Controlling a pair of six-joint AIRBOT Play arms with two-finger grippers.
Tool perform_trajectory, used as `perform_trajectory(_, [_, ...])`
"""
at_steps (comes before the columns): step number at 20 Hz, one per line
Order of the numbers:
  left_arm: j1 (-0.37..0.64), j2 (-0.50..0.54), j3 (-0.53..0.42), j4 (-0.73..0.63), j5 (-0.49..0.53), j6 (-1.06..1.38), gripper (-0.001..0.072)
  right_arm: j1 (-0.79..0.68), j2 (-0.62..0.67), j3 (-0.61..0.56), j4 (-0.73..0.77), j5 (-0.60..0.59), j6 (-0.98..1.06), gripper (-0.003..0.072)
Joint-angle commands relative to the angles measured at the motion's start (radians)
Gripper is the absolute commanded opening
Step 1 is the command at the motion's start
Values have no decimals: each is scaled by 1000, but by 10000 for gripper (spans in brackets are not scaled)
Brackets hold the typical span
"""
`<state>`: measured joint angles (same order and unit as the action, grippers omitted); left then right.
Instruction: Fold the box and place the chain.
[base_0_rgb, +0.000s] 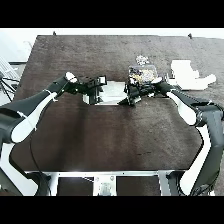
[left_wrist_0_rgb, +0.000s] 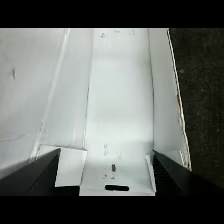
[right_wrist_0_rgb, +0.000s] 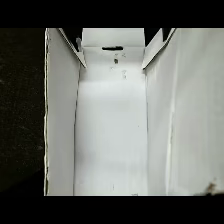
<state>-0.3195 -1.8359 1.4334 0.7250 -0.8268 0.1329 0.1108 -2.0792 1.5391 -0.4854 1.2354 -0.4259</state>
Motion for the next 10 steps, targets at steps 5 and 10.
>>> perform_trajectory(5, [46, 13, 5, 8, -101, 0, 208, 0, -1, 0, 0, 0, -3, 416])
perform_trajectory(10, [136, 92, 21, -2, -294, -5, 19, 0, -1, 0, 0, 0, -3, 416])
